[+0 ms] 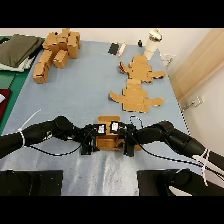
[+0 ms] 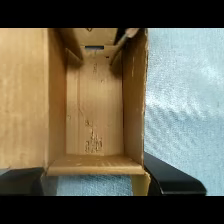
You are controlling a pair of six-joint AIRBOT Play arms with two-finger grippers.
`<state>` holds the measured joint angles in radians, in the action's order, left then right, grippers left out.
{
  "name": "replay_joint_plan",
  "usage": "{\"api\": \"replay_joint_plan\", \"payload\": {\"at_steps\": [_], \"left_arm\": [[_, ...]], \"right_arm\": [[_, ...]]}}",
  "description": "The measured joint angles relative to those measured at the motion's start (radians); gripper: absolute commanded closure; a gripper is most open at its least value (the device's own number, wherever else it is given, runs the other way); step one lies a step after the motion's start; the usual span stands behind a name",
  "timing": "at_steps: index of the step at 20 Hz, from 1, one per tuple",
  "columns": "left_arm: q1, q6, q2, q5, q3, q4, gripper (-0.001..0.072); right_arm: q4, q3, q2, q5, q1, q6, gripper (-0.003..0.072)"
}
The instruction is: Fold the box.
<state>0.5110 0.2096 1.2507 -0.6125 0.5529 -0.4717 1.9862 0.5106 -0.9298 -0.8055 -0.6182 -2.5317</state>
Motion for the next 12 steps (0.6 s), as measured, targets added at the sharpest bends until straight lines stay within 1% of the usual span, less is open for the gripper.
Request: {"api": "replay_joint_plan", "payload": {"at_steps": [2, 4, 6, 7, 9, 11, 12], "left_arm": [[0.0, 0.0, 0.0, 0.0, 0.0, 0.0, 0.0103], [0.0, 0.0, 0.0, 0.0, 0.0, 0.001, 0.0103], [0.0, 0.0, 0.0, 0.0, 0.0, 0.0, 0.0103], [0.0, 0.0, 0.0, 0.0, 0.0, 0.001, 0.0103], [0.0, 0.0, 0.0, 0.0, 0.0, 0.001, 0.0103], [0.0, 0.0, 0.0, 0.0, 0.0, 0.001, 0.0103], [0.0, 0.0, 0.0, 0.0, 0.0, 0.001, 0.0103]], "right_arm": [[-0.071, 0.02, 0.02, -0.064, -0.002, 0.127, 0.053], [-0.203, 0.054, 0.059, -0.161, 0.0, 0.331, 0.0637], [-0.341, 0.079, 0.113, -0.28, 0.01, 0.546, 0.0667], [-0.409, 0.087, 0.138, -0.334, 0.026, 0.653, 0.0667], [-0.521, 0.091, 0.174, -0.427, 0.096, 0.874, 0.0682], [-0.541, 0.073, 0.183, -0.474, 0.206, 1.008, 0.0682], [-0.506, 0.06, 0.18, -0.476, 0.263, 1.037, 0.0682]]}}
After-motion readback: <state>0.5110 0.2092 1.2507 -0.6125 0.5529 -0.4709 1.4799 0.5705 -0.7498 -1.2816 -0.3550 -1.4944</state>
